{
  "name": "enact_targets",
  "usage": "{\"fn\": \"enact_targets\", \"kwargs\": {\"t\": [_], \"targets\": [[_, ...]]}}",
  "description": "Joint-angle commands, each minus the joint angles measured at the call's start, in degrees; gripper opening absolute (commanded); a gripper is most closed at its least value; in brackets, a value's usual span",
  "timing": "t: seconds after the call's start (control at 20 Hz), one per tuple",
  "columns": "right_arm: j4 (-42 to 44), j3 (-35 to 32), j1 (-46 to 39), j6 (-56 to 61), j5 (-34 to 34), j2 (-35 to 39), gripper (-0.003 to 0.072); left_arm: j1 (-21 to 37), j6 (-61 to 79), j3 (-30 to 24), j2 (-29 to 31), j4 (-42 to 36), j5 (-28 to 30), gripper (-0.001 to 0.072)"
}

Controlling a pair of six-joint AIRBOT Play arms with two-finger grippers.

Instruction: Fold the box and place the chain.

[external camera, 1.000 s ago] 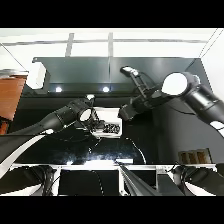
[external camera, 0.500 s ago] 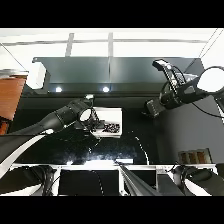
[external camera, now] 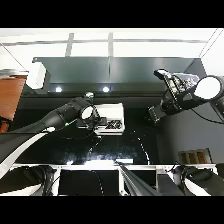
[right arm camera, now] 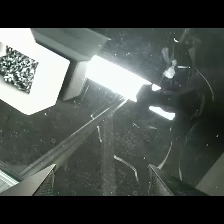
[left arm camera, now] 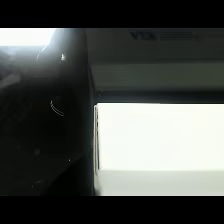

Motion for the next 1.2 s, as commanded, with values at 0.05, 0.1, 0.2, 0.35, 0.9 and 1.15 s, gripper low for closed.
{"fn": "enact_targets", "kwargs": {"t": [0.05, 0.1, 0.2, 0.35, 0.9, 1.15], "targets": [[1.44, -0.72, -0.07, 0.04, -0.44, 0.04, 0.0698, -0.02, 0.00, 0.33, -1.22, -0.15, 0.15, 0.0027], [2.10, -0.72, -0.07, 0.02, -0.72, 0.04, 0.0698, 0.00, 0.00, 0.33, -1.22, -0.13, 1.11, 0.0028], [2.67, -0.72, -0.07, 0.04, -0.98, 0.04, 0.0698, -0.02, -0.02, 0.74, -1.22, -0.20, 2.23, 0.0167], [2.62, -0.72, -0.07, 0.04, -0.85, 0.07, 0.0698, 0.04, 0.13, 2.47, -1.05, -0.17, -0.33, 0.0673], [-1.86, -0.72, -1.07, -0.37, 3.82, 3.76, 0.0698, 7.89, 43.76, 3.41, 21.92, 0.55, -27.19, 0.0688], [-4.70, -0.72, -4.90, -1.29, 3.37, 8.61, 0.0698, 39.32, 61.07, -0.94, 29.31, -13.86, -26.99, 0.0688]]}}
